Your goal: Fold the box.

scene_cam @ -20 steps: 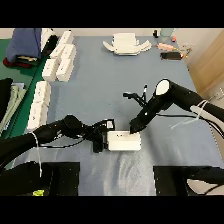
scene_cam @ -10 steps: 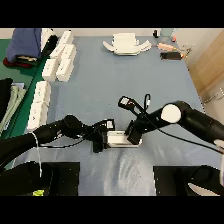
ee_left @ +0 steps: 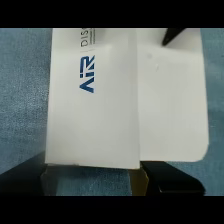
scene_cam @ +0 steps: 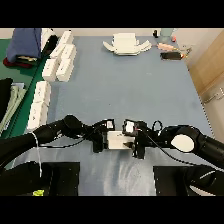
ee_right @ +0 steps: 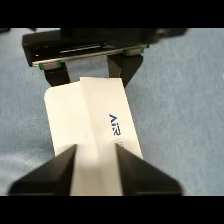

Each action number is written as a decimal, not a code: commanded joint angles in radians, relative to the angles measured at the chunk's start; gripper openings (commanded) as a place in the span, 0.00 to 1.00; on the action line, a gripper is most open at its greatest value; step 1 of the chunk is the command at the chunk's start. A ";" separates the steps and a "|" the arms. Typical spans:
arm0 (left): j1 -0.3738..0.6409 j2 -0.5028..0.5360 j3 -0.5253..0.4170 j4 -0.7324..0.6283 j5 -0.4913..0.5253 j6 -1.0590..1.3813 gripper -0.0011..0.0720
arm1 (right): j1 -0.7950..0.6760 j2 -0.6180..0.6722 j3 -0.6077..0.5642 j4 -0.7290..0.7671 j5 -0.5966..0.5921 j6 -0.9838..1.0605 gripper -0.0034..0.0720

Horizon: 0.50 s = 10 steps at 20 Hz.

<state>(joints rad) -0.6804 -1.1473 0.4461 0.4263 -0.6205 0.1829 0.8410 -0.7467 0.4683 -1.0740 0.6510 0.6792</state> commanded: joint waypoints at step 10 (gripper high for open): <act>0.001 0.000 0.000 0.000 0.000 0.000 0.66 | 0.038 -0.062 -0.017 -0.117 -0.088 -0.202 0.74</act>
<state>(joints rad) -0.6804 -1.1473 0.4461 0.4263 -0.6197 0.1829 0.8715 -0.7921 0.4522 -1.1606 0.5724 0.5121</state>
